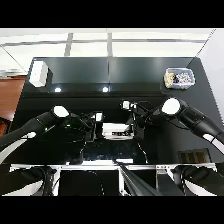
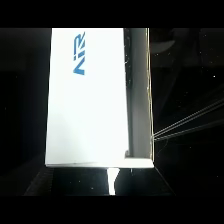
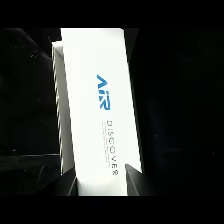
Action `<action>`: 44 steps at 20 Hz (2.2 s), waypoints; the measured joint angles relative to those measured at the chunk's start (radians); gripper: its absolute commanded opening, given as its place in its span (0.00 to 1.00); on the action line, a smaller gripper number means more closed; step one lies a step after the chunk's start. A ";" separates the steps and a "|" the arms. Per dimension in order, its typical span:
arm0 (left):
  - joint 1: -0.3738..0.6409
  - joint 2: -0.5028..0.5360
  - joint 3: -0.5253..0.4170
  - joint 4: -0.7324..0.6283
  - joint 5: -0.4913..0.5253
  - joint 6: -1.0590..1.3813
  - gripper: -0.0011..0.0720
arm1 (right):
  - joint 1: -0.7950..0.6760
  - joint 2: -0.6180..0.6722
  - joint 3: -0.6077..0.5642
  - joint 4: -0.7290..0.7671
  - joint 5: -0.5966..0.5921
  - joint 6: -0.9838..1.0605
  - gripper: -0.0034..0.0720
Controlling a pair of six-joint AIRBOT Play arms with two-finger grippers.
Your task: Fold the box and place the chain.
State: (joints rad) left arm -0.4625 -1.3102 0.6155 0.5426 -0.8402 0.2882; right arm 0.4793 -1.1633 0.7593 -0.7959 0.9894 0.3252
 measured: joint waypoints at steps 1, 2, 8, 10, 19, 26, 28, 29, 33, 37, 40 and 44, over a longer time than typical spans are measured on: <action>0.000 0.000 0.000 0.000 0.000 0.000 0.55 | 0.001 0.000 -0.001 -0.005 0.002 0.000 0.45; 0.000 0.000 0.000 0.000 0.000 0.000 0.55 | 0.001 0.000 -0.003 -0.007 0.004 0.000 0.45; 0.000 0.000 0.000 0.000 0.000 0.000 0.55 | 0.003 -0.001 -0.007 -0.023 0.022 0.003 0.58; 0.000 0.000 0.000 0.000 0.000 0.000 0.55 | 0.003 -0.001 -0.007 -0.024 0.022 0.003 0.58; 0.000 0.000 0.000 0.000 0.000 -0.001 0.55 | 0.003 -0.001 -0.018 -0.024 0.019 0.003 0.58; -0.001 0.000 0.000 0.000 -0.001 -0.001 0.55 | 0.001 0.005 -0.035 -0.025 0.018 0.003 0.58; -0.002 -0.001 0.000 0.000 -0.004 -0.001 0.55 | 0.001 0.014 -0.035 -0.027 0.019 0.004 0.64; -0.002 -0.001 0.000 0.000 -0.005 -0.001 0.55 | 0.001 0.020 -0.037 -0.029 0.023 0.005 0.74; -0.001 0.000 0.000 0.000 -0.005 -0.002 0.55 | 0.001 0.042 -0.037 -0.043 0.025 0.010 0.73; -0.001 0.000 0.000 0.000 -0.003 -0.003 0.55 | -0.003 0.082 -0.029 -0.034 0.019 0.026 0.73; -0.001 0.000 0.000 0.000 -0.003 -0.002 0.55 | -0.034 0.141 -0.023 -0.029 0.021 0.116 0.56; -0.001 0.000 0.000 0.000 0.000 -0.003 0.55 | -0.100 0.182 -0.041 -0.011 0.079 0.375 0.07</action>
State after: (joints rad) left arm -0.4637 -1.3106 0.6155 0.5423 -0.8398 0.2852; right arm 0.3798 -0.9810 0.7185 -0.8074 1.0687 0.7002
